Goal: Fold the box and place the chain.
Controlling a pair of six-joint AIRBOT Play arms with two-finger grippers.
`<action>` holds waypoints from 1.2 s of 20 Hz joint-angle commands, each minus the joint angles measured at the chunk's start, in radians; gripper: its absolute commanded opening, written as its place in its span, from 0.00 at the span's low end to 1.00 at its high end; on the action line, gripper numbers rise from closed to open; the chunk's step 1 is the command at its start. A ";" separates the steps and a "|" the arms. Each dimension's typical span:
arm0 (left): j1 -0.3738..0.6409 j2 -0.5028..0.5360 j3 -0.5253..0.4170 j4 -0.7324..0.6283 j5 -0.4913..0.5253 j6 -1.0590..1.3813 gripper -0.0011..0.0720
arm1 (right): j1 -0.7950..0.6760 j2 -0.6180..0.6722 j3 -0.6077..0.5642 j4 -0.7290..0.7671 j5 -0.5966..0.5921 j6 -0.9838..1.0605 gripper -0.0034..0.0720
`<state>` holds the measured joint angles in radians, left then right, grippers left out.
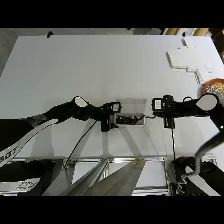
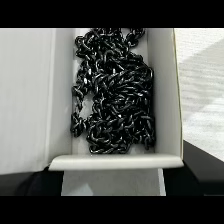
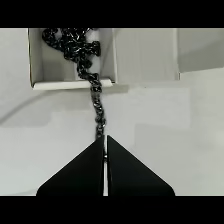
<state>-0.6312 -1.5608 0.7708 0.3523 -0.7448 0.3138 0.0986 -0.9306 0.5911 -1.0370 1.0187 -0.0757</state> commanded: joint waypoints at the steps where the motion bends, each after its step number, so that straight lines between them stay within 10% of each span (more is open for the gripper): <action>1: 0.000 0.000 0.000 0.000 0.000 0.000 0.41 | 0.016 -0.004 0.001 -0.059 -0.032 0.000 0.33; 18: 0.000 0.000 0.000 0.000 0.000 0.000 0.41 | 0.016 -0.277 0.000 -0.134 -0.100 -0.008 0.25; 24: 0.000 0.000 0.000 0.000 0.000 0.000 0.41 | 0.016 -0.274 0.000 -0.135 -0.116 -0.010 0.07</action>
<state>-0.6312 -1.5608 0.7708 0.3523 -0.7448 0.3138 0.1131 -1.2030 0.5915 -1.1687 0.9054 -0.0856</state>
